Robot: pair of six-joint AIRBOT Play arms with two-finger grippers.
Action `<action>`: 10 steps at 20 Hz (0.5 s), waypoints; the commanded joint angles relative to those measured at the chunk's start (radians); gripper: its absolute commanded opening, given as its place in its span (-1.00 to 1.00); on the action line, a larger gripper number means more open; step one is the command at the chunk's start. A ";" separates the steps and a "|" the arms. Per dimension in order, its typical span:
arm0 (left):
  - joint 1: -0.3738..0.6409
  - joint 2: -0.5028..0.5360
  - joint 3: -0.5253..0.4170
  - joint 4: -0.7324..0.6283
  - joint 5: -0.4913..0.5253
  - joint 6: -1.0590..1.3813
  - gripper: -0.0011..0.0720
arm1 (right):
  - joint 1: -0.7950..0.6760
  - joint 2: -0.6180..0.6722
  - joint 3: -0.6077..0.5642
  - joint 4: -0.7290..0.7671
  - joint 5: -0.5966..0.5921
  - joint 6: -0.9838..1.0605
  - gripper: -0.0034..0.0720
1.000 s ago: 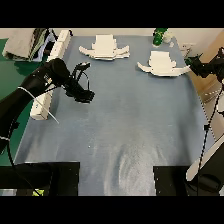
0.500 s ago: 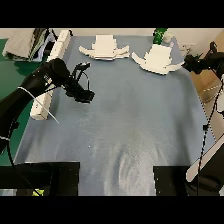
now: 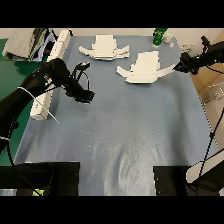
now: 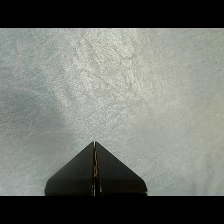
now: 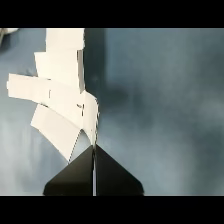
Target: Fold the box.
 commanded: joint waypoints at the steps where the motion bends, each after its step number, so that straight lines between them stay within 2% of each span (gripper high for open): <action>1: -0.001 0.000 0.001 0.000 0.000 0.000 -0.94 | 0.051 0.214 -0.258 -0.014 -0.068 0.025 -0.92; 6: -0.001 0.000 0.001 0.000 0.000 0.000 -0.94 | 0.124 0.633 -0.776 -0.032 -0.056 0.086 -0.92; 8: -0.001 0.000 0.001 0.000 0.000 0.000 -0.94 | 0.138 0.792 -0.952 -0.047 -0.048 0.125 -0.92; 10: -0.001 0.000 0.001 0.000 0.000 0.000 -0.94 | 0.139 0.931 -1.075 -0.060 -0.056 0.162 -0.92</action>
